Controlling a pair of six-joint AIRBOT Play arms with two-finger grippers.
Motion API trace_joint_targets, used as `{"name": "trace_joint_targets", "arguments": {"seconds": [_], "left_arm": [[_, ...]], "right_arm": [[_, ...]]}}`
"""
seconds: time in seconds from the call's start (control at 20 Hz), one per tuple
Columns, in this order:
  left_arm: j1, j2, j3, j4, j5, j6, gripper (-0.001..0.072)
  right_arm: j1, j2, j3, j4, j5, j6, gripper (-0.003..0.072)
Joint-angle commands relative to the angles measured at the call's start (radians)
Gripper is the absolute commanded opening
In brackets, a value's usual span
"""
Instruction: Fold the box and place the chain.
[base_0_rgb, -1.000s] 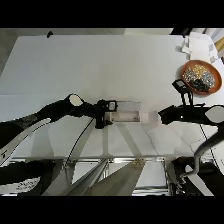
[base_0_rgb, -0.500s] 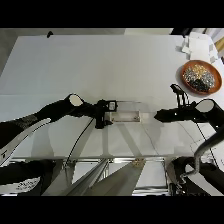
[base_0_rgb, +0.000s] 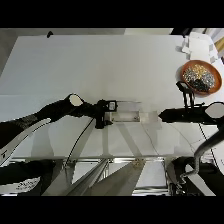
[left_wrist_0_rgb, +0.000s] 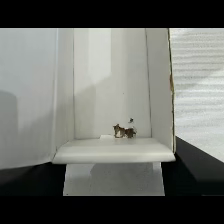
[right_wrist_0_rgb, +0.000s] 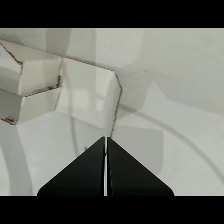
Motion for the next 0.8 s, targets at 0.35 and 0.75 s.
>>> {"name": "trace_joint_targets", "arguments": {"seconds": [0.35,0.75], "left_arm": [[0.0,0.0,0.0,0.0,0.0,0.0,0.0013],[0.0,0.0,0.0,0.0,0.0,0.0,0.0013]], "right_arm": [[0.073,-0.268,0.001,0.095,-0.108,-0.037,0.0015],[0.217,-0.268,0.001,0.139,-0.23,-0.033,0.0015]]}}
